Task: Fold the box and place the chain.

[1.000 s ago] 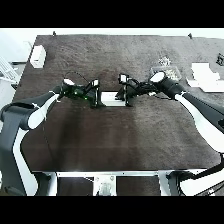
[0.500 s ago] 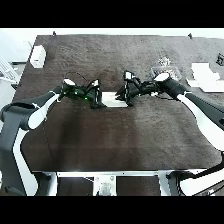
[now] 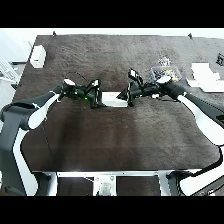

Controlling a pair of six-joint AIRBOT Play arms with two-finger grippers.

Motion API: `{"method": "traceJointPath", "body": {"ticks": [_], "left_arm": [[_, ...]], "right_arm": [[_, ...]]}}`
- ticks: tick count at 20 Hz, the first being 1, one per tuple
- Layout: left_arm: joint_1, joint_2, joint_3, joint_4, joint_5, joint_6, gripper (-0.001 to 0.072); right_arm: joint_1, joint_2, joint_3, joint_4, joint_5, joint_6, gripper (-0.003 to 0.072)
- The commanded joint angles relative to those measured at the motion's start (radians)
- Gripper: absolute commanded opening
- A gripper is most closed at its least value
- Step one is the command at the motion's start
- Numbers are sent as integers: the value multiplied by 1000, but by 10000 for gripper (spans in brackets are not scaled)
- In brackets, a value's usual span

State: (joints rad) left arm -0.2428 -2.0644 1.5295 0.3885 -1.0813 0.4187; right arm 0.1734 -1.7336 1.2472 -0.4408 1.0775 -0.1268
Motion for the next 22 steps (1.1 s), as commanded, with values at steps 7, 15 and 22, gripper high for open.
{"method": "traceJointPath", "body": {"ticks": [7, 15, 22], "left_arm": [[1, 0, 0, 0, 0, 0, 233], [1, 0, 0, 0, 0, 0, 233], [1, 0, 0, 0, 0, 0, 233]], "right_arm": [[19, -54, -1, -110, 31, 150, 14], [29, -54, 6, -195, -19, 301, 14], [29, 63, 42, -14, 1, 247, 13]]}}
